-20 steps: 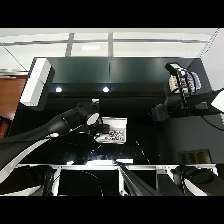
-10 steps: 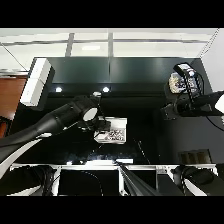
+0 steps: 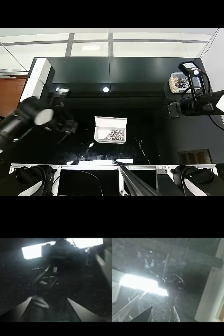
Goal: Fold the box and place the chain.
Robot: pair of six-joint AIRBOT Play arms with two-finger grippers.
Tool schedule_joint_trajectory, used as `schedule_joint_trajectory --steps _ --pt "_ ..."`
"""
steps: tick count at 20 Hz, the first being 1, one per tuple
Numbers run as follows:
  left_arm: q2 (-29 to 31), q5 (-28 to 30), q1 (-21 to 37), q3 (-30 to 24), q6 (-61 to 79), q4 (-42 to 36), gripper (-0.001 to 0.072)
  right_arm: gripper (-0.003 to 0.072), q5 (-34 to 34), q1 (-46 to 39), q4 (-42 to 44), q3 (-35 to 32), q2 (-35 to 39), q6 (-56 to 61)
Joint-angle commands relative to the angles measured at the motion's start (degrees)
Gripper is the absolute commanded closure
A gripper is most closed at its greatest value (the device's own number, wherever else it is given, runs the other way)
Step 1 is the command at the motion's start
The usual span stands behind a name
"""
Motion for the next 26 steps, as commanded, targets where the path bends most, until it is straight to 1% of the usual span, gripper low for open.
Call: schedule_joint_trajectory --steps 1,2,3,4,5,6,8,11,14,16,18,20,22,24,26 --pt "7.21 17.31 15.50 -11.32 29.38 -30.49 0.0194 0.0360 -0.22 -0.07 -0.22 -0.02 0.04 1.25" --pt "7.50 18.47 17.99 -13.27 46.31 -42.77 0.0194 0.0360 -0.20 -0.07 -0.20 -0.02 0.04 1.29" --pt "7.26 17.07 19.04 -14.73 65.79 -51.41 0.0194 0.0360 -0.15 -0.07 -0.20 -0.02 0.04 1.53" --pt "7.15 14.88 18.82 -15.47 84.41 -54.01 0.0193 0.0360 -0.11 -0.07 -0.04 -0.02 0.04 1.90" --pt "7.15 13.53 18.05 -15.69 98.16 -53.72 0.0149 0.0359 0.15 -0.07 0.04 -0.02 0.04 1.90" --pt "7.10 13.20 17.16 -15.72 106.92 -52.63 -0.0010 0.0359 0.46 -0.07 0.11 -0.02 0.04 1.90" --pt "5.38 15.78 15.78 -15.72 111.51 -50.86 -0.0007 0.0360 0.79 -0.07 0.17 -0.02 0.02 1.92" --pt "-0.66 18.78 14.23 -15.69 113.35 -50.95 -0.0007 0.0359 0.37 -0.07 0.17 -0.02 0.02 2.32" --pt "-6.47 20.11 14.03 -15.69 113.39 -50.90 -0.0007 0.0360 0.24 -0.07 0.17 -0.02 0.02 2.73" --pt "-9.03 20.65 14.03 -15.69 114.75 -50.95 -0.0007 0.0360 0.22 -0.07 0.17 -0.02 0.02 2.75" --pt "-10.51 20.72 13.53 -15.69 120.52 -50.93 -0.0007 0.0359 0.17 -0.07 0.20 -0.02 0.02 2.75" --pt "-11.93 20.92 12.28 -15.69 124.56 -53.92 -0.0007 0.0360 0.17 -0.07 0.17 -0.02 0.02 3.19" --pt "-13.40 21.27 10.78 -15.69 125.35 -58.97 -0.0007 0.0360 0.17 -0.04 0.17 -0.02 0.02 3.28" --pt "-14.19 23.76 9.16 -15.69 125.33 -59.25 -0.0007 0.0359 0.17 -0.04 0.20 -0.02 0.02 3.39" --pt "-14.27 25.20 9.07 -15.69 125.33 -59.60 -0.0007 0.0359 0.20 -0.07 0.17 -0.02 0.02 3.39"
